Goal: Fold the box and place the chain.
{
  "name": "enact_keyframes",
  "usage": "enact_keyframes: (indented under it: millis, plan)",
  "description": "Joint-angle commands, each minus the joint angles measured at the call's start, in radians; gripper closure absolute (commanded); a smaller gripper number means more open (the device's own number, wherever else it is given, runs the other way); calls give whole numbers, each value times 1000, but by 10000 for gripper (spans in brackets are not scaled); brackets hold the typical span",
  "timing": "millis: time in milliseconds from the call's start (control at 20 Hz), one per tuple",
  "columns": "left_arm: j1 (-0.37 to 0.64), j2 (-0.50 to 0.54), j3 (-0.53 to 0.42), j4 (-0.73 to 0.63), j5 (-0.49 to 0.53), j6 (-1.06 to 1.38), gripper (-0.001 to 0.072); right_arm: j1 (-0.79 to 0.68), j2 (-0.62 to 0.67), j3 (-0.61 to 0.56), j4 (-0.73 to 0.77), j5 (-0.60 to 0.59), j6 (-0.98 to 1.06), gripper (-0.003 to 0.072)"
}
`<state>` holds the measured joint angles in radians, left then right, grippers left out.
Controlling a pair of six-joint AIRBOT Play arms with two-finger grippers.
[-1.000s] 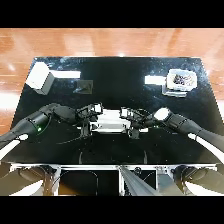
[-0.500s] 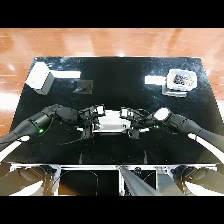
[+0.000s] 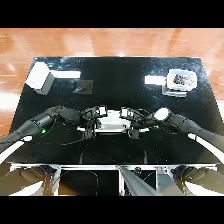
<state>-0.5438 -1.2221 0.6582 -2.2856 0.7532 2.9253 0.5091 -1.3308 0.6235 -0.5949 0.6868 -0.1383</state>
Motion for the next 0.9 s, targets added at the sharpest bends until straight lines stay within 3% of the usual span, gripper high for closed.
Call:
enact_keyframes:
  millis: [0,50,150,250,450,500,550,600,850]
  plan:
    - [-5,-2,1,-2,-33,0,427,0,0,0,0,1,0,149]
    - [-5,-2,1,-2,-33,0,298,0,0,0,-1,1,0,149]
    - [-5,-2,1,-2,-31,0,287,0,0,0,0,1,0,149]
    - [-5,-2,1,-2,-28,0,464,0,0,0,0,1,0,149]
    - [-5,-2,1,-2,-28,0,419,0,0,0,-1,1,0,149]
    - [-5,-2,1,-1,-27,0,510,0,0,0,0,1,0,149]
    - [-5,-2,1,-1,-25,0,647,0,0,0,0,1,0,149]
    - [-5,-2,1,-1,-24,0,689,0,0,0,0,1,0,149]
    - [31,45,1,59,-21,-126,690,0,0,0,0,1,0,149]
